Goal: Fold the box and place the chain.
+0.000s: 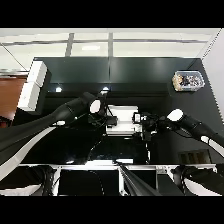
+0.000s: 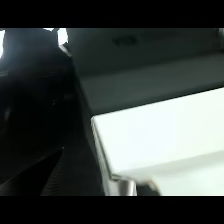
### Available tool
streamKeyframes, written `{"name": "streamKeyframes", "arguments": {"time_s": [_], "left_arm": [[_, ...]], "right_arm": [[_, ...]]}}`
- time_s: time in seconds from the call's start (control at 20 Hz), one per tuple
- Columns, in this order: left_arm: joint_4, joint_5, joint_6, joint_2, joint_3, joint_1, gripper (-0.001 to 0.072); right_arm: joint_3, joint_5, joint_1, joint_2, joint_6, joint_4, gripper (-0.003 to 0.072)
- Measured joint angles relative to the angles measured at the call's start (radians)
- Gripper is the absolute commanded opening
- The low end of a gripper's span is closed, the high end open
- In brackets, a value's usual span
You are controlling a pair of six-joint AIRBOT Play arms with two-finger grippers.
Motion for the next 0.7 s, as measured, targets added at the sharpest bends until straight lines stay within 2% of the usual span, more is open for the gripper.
{"name": "streamKeyframes", "arguments": {"time_s": [0.1, 0.7], "left_arm": [[0.033, -0.028, -0.049, -0.005, 0.010, -0.018, 0.0480], [0.128, -0.053, -0.271, -0.036, 0.067, -0.078, 0.0480]], "right_arm": [[0.000, 0.002, 0.000, 0.000, 0.000, 0.000, 0.0459], [0.000, 0.019, 0.000, 0.000, 0.000, 0.000, 0.0459]]}}
